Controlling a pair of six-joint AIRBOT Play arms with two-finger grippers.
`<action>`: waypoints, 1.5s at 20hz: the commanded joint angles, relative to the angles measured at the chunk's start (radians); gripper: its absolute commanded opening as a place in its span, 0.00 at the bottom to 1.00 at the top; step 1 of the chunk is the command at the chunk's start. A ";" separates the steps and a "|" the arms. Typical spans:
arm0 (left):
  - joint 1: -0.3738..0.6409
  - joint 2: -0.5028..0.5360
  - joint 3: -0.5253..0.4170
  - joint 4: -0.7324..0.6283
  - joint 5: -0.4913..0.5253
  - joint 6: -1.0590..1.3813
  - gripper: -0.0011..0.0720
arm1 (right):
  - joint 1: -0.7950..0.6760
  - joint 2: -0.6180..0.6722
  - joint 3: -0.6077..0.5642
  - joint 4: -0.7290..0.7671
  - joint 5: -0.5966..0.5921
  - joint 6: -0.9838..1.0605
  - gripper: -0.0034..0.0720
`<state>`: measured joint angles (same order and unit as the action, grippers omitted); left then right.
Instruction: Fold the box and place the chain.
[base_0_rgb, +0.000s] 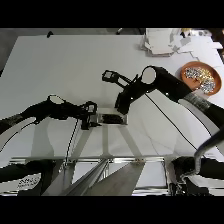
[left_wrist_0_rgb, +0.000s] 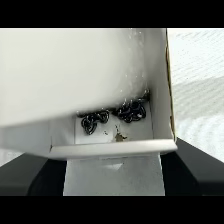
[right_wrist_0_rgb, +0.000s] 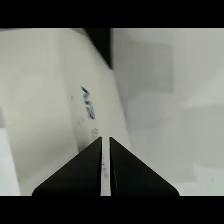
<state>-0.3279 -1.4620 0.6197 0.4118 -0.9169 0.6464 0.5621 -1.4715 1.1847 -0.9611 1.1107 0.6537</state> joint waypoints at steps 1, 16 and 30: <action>0.000 0.000 0.000 0.000 0.000 0.000 0.06 | 0.031 0.042 -0.037 0.087 -0.002 -0.129 0.16; 0.000 0.000 0.000 0.000 0.000 0.000 0.06 | 0.108 0.203 -0.207 -0.038 -0.177 -0.138 0.44; 0.000 0.000 0.000 0.000 0.000 0.000 0.06 | 0.114 0.225 -0.254 -0.116 -0.207 -0.135 0.44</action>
